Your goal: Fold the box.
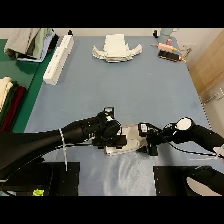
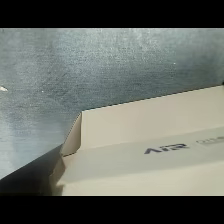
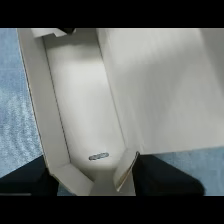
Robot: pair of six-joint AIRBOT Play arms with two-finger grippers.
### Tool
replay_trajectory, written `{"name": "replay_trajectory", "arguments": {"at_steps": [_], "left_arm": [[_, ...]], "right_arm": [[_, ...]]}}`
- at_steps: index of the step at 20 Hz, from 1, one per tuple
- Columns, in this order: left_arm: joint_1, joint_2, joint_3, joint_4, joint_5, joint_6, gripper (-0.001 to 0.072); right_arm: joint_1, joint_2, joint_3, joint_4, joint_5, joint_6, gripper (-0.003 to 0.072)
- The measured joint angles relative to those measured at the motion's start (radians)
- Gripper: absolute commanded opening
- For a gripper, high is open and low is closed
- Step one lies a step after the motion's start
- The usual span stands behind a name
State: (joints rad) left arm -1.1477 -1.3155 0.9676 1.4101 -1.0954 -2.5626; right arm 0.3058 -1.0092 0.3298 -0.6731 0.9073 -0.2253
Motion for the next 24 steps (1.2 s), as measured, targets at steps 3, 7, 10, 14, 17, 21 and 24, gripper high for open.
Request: {"name": "replay_trajectory", "arguments": {"at_steps": [3, 7, 10, 14, 17, 21, 24], "left_arm": [[-0.004, -0.003, 0.012, 0.001, 0.006, -0.002, 0.0484], [-0.006, -0.010, 0.017, -0.001, 0.032, -0.013, 0.0479], [-0.006, -0.035, 0.018, 0.005, 0.062, -0.016, 0.0384], [-0.006, -0.062, 0.019, 0.019, 0.061, -0.006, 0.0203], [-0.005, -0.069, 0.021, 0.050, 0.050, -0.005, 0.0019], [-0.006, -0.072, 0.024, 0.072, 0.073, 0.003, 0.0019], [-0.006, -0.072, 0.029, 0.099, 0.036, 0.011, 0.0021]], "right_arm": [[0.000, 0.000, 0.000, 0.000, 0.000, 0.000, 0.0601], [0.000, 0.000, 0.000, 0.000, 0.000, 0.000, 0.0601], [0.000, 0.000, 0.000, 0.000, 0.000, 0.000, 0.0601], [0.000, 0.000, 0.000, 0.000, 0.000, 0.000, 0.0601], [-0.001, 0.000, 0.000, 0.000, 0.000, 0.002, 0.0601], [0.000, 0.000, 0.000, 0.000, 0.000, -0.001, 0.0601], [0.000, 0.000, 0.000, 0.000, 0.000, 0.000, 0.0601]]}}
